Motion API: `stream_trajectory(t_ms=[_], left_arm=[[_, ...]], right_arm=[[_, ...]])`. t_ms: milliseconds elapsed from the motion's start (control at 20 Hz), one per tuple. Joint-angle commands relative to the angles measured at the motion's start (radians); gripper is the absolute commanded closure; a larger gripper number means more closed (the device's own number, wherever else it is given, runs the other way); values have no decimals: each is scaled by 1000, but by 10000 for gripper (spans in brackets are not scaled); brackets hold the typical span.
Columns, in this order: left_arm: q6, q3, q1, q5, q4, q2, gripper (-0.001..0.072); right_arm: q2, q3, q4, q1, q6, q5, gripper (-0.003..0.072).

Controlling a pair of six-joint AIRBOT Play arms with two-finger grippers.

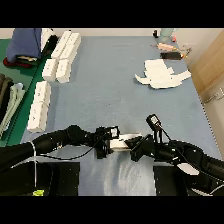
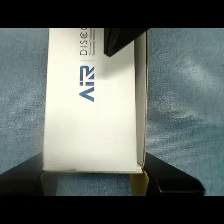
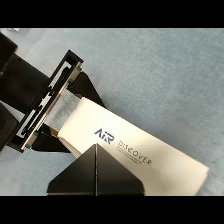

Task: Fold the box.

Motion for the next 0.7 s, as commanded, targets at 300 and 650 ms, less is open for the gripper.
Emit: stream_trajectory(t_ms=[300,650], left_arm=[[2,1,0,0,1,0,245],[2,1,0,0,1,0,244]], right_arm=[[-67,1,-3,0,0,114,685],[23,105,-54,-1,0,244,685]])
